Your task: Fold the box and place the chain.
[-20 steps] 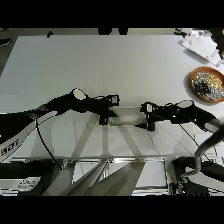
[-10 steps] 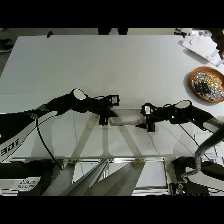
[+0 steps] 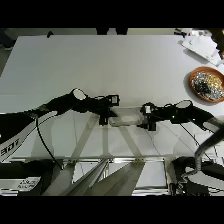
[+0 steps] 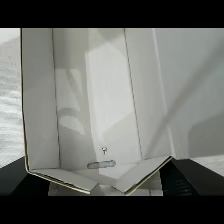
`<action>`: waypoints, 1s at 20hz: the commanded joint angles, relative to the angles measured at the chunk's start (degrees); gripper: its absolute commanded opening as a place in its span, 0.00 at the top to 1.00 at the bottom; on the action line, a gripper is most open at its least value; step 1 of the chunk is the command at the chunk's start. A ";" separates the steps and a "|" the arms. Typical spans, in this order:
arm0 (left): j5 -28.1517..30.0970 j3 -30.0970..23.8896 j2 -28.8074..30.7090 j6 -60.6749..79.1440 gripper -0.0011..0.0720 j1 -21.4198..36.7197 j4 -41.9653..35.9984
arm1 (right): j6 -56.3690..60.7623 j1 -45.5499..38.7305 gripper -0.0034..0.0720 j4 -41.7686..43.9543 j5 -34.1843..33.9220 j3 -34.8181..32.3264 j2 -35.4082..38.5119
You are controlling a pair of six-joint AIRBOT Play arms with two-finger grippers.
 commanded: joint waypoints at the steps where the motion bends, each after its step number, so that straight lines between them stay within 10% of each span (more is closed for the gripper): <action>1: 0.00 0.02 0.04 0.02 0.97 0.00 0.02 | -0.28 -0.42 0.02 3.48 3.28 0.09 0.00; 16: 0.00 0.02 0.04 0.02 0.97 0.00 0.00 | -0.20 -1.46 0.02 5.05 7.32 0.96 0.11; 20: 0.00 0.02 0.04 0.02 0.97 0.00 0.00 | -0.17 -1.46 0.17 2.97 4.22 0.94 -0.07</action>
